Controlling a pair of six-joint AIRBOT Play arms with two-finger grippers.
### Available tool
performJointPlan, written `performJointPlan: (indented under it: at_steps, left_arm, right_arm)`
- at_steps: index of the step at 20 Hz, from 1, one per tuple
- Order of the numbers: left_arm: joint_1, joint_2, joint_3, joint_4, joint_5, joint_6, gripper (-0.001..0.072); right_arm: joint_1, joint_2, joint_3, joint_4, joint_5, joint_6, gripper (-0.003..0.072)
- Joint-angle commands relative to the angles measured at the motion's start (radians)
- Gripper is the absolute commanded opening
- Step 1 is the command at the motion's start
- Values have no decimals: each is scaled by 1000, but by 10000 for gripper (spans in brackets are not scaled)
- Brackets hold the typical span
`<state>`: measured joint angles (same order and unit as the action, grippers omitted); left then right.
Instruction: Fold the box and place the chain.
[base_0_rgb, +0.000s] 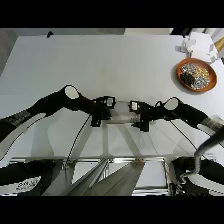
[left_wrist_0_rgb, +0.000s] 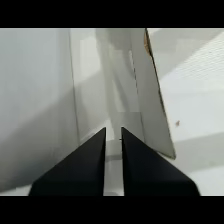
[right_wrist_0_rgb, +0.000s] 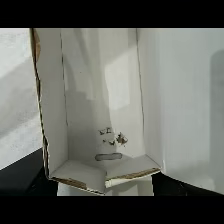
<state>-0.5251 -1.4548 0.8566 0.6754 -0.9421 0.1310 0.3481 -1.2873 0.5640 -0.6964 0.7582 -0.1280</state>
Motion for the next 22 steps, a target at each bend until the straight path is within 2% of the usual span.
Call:
performJointPlan:
  at_steps: [1, 4, 6, 9, 11, 13, 14, 18, 19, 21, 22]
  left_arm:
    - [2, -1, 0, -5, -16, -1, 168]
    - [2, -1, 0, -5, -11, 0, 164]
    - [-2, -1, 0, -6, -8, 0, 132]
    - [-2, -3, 0, -6, -3, 0, 137]
    - [-2, -11, 0, -5, 2, 0, 173]
    - [-5, -26, 0, -6, 23, -2, 315]
    - [-8, -34, 0, -6, 35, -5, 349]
    - [-19, -50, 0, -8, 57, -4, 358]
    - [-19, -50, 0, -8, 56, -5, 392]
    - [-19, -50, 0, -6, 55, -44, 385]
    - [-19, -45, 0, 0, 49, -90, 316]
  right_arm:
    - [0, 0, 0, -3, 2, -1, 296]
    - [0, 0, 0, -3, 3, -1, 296]
    - [0, 0, 0, -3, 3, -1, 296]
    - [0, 0, 0, -3, 5, -1, 296]
    - [0, 0, 0, -3, 5, -1, 296]
    - [0, 0, 0, -3, 5, -1, 296]
    - [0, 0, 0, -3, 5, -1, 296]
    - [0, 0, 0, -3, 5, -1, 296]
    - [0, 0, 0, -3, 5, -1, 296]
    - [0, 0, 0, -3, 5, -1, 296]
    - [0, 0, 0, -3, 5, -1, 296]
